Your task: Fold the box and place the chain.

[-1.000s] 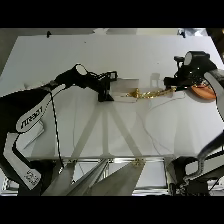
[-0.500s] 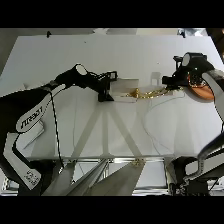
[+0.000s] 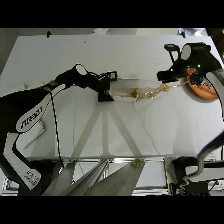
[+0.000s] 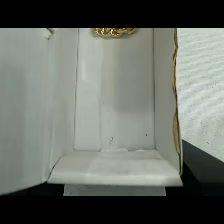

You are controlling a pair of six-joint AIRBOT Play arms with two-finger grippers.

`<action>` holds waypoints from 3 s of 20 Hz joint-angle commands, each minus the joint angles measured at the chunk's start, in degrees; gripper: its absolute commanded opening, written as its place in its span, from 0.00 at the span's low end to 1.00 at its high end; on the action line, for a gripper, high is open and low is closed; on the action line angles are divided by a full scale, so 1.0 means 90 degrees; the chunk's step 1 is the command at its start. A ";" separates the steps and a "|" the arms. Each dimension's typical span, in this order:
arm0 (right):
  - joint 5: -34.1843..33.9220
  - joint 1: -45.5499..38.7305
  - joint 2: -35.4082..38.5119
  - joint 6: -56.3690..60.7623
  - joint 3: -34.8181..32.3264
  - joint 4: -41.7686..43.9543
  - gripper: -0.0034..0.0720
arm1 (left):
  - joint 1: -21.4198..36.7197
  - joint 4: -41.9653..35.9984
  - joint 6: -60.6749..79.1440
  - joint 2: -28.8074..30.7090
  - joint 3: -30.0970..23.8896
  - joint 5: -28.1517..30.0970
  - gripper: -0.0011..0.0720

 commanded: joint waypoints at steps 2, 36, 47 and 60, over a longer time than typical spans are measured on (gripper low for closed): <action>0.0002 0.0903 0.0573 -0.0461 0.0005 0.0474 0.06 | 0.0000 0.0000 0.0002 -0.0002 0.0007 0.0002 0.04; 0.0129 0.0537 -0.1399 0.1404 0.0015 -0.0061 0.58 | 0.0000 0.0000 0.0002 -0.0002 0.0007 0.0002 0.04; 0.0083 0.0678 -0.0865 0.0284 0.0022 -0.0017 0.06 | 0.0000 -0.0010 0.0000 -0.0002 0.0007 0.0000 0.04; -0.0126 0.1936 0.0792 -0.1105 0.0136 0.1175 0.06 | 0.0000 -0.0012 0.0002 -0.0002 0.0007 0.0000 0.04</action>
